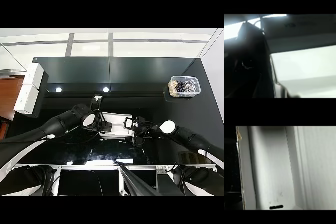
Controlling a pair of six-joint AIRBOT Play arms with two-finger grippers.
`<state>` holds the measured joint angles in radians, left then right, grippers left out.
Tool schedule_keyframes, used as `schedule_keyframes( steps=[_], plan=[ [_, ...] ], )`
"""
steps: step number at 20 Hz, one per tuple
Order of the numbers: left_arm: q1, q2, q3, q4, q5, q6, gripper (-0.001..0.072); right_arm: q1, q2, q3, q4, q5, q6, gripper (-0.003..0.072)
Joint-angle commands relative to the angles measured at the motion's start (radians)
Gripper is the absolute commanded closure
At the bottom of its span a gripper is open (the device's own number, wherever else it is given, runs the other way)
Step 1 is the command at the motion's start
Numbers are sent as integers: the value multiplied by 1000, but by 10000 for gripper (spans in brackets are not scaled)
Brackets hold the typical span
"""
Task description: Fold the box and place the chain.
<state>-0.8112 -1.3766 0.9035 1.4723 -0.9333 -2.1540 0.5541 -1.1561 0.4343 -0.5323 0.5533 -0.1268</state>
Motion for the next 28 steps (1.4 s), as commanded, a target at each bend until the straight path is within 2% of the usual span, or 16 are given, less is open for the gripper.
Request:
schedule_keyframes(
  steps=[1,9,13,14,20,22,23,24,28],
  plan=[
    [-1,-17,12,15,-11,-32,362,1,-1,0,0,0,0,330],
    [-6,-39,40,13,-18,-54,364,1,-1,0,0,0,0,330],
    [-20,-39,40,20,-3,-79,386,1,-1,0,0,0,0,330],
    [-19,-39,40,21,-3,-79,432,1,-1,0,0,0,0,330],
    [-20,-40,40,30,-19,-116,438,1,-1,0,0,0,0,330],
    [-30,-40,40,40,-19,-128,509,1,-1,0,0,0,0,330],
    [-34,-40,40,48,-20,-128,513,1,-1,0,0,0,0,330],
    [-39,-42,40,50,-22,-128,557,1,-1,0,0,0,0,330],
    [-49,-51,40,57,-22,-128,568,1,-1,0,0,0,0,330]
  ],
)
